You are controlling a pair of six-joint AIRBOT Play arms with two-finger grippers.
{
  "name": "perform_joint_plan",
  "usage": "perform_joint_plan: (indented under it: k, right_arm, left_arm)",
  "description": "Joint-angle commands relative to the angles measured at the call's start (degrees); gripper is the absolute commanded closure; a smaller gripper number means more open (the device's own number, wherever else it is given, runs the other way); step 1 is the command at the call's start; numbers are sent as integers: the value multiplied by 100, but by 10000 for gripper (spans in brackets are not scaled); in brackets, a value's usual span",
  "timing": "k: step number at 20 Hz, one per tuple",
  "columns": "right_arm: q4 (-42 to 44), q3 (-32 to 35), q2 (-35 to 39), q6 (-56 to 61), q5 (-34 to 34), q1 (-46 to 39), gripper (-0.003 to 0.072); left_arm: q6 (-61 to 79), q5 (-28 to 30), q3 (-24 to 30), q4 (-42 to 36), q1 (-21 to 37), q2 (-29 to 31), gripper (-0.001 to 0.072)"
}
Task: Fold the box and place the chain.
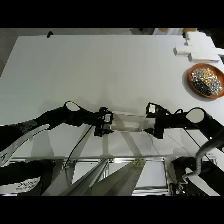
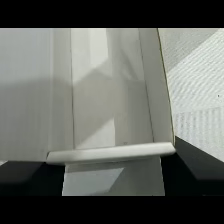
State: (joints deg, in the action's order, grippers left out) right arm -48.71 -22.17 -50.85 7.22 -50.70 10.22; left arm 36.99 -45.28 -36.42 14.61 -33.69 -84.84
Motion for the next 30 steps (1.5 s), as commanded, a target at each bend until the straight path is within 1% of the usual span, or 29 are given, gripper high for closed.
perform_joint_plan:
  k: [1, 3, 5, 7, 8, 10, 12, 14, 17, 20, 22, 24, 27, 28, 29, 30]
  right_arm:
    - [142, -9, 514, 629, -199, 2, 194]
    - [763, -9, 586, 627, -378, 2, 375]
    - [1488, -9, 581, 562, -398, 2, 553]
    - [2052, -9, 566, 144, -345, 7, 659]
    - [2378, -9, 514, -61, -190, 7, 674]
    - [3167, -9, 286, -227, 306, 7, 674]
    - [3604, -9, -118, -258, 787, 7, 674]
    - [3565, -11, -610, -162, 1158, 7, 674]
    - [3473, -11, -1198, 79, 1217, 7, 674]
    - [2955, -52, -1259, 238, 1325, 0, 674]
    - [2472, -258, -1244, 855, 1178, 0, 674]
    - [1700, -651, -1182, 1617, 612, 0, 674]
    - [35, -1303, -863, 2474, -428, 0, 674]
    - [-350, -1447, -702, 2496, -680, 2, 674]
    - [-540, -1493, -525, 2459, -782, 2, 675]
    - [-787, -1493, -396, 2146, -986, 2, 675]
  left_arm:
    - [-4, 4, 2, -2, 2, 2, 575]
    - [-4, 4, 2, -2, 2, 2, 575]
    - [-4, 4, 2, -2, 4, 2, 575]
    - [-4, 4, 2, -2, 4, 2, 575]
    - [-4, 4, 2, -2, 2, 2, 575]
    - [-4, 4, 2, -2, 2, 2, 575]
    - [-4, 4, 2, -2, 2, 2, 575]
    - [-4, 4, 2, -2, 2, 2, 575]
    - [-2, 4, 2, -2, 2, 2, 575]
    - [-4, 4, 2, -2, 2, 2, 575]
    - [-4, 4, 2, -2, 4, 2, 575]
    - [-4, 4, 2, -2, 4, 2, 575]
    - [-2, 4, 2, -2, 2, 2, 575]
    - [-4, 4, 2, -2, 2, 2, 575]
    - [-4, 2, 2, -2, 2, 2, 575]
    - [-4, 4, 2, -2, 4, 2, 575]
